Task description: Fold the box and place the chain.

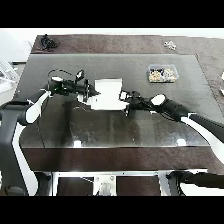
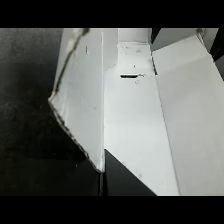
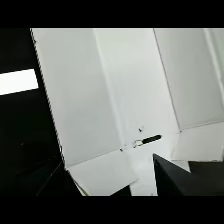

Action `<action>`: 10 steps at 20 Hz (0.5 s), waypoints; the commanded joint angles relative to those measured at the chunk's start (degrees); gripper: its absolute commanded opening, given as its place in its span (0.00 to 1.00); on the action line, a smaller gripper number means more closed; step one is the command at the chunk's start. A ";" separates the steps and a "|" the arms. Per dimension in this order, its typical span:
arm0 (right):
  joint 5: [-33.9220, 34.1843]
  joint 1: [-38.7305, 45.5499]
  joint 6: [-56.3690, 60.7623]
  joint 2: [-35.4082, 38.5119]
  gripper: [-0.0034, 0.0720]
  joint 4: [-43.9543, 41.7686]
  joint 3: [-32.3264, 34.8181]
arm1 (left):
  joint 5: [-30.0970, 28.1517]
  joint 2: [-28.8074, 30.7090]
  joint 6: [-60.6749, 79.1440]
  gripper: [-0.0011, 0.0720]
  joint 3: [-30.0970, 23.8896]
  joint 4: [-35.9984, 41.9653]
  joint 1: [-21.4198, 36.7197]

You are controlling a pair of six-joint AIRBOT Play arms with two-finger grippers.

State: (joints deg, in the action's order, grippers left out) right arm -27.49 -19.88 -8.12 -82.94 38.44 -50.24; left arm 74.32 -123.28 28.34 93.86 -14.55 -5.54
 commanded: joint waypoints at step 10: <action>-2.38 3.28 0.15 -1.03 0.88 -1.05 -6.40 | -0.02 -0.02 0.02 0.04 0.00 0.00 0.02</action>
State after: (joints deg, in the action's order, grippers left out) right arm -27.22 -17.72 -8.05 -83.22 37.52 -55.42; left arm 74.32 -123.28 28.34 93.86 -14.52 -5.54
